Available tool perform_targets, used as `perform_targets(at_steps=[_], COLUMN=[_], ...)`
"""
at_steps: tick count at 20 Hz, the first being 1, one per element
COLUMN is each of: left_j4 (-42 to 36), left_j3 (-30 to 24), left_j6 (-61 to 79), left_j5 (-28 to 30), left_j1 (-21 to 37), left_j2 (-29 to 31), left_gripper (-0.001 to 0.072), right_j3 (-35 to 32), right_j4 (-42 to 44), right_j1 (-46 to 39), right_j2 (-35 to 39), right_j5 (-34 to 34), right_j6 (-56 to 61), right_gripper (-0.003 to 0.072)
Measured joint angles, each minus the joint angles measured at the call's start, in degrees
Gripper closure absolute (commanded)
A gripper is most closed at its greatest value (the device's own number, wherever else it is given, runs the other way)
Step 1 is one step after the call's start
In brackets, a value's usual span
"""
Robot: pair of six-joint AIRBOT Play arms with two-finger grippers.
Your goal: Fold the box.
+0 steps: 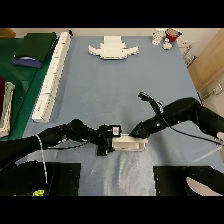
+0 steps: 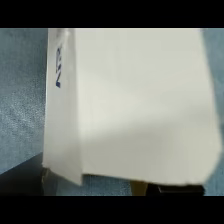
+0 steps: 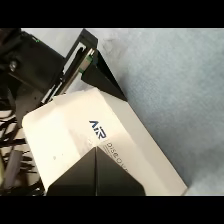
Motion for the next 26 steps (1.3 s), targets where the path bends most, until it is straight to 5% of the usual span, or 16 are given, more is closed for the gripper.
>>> perform_targets(at_steps=[7, 13, 15, 18, 22, 24, 26], left_j4=[0.0, 0.0, 0.0, 0.0, 0.0, 0.0, 0.0], left_j3=[0.0, 0.0, 0.0, 0.0, 0.0, 0.0, 0.0], left_j6=[0.0, 0.0, 0.0, 0.0, 0.0, 0.0, 0.0], left_j5=[0.0, 0.0, 0.0, 0.0, 0.0, 0.0, 0.0], left_j1=[0.0, 0.0, 0.0, 0.0, 0.0, 0.0, 0.0], left_j2=[0.0, 0.0, 0.0, 0.0, 0.0, 0.0, 0.0], left_gripper=[0.0182, 0.0181, 0.0181, 0.0181, 0.0181, 0.0181, 0.0182], right_j3=[-11.4, -12.4, -11.4, -9.5, -7.9, -7.6, -7.5], right_j4=[0.0, -0.9, -3.0, -8.4, -18.7, -24.1, -28.7], right_j1=[7.1, 10.2, 11.1, 13.6, 19.0, 22.0, 24.9], right_j2=[10.4, 14.5, 16.7, 18.9, 19.9, 19.8, 19.5], right_j5=[13.0, 17.0, 17.3, 17.5, 18.4, 19.3, 20.3], right_j6=[-3.2, -4.0, -4.2, -4.9, -5.7, -5.7, -5.9], right_gripper=[0.0684, 0.0668, 0.0333, 0.0204, 0.0197, 0.0084, 0.0084])
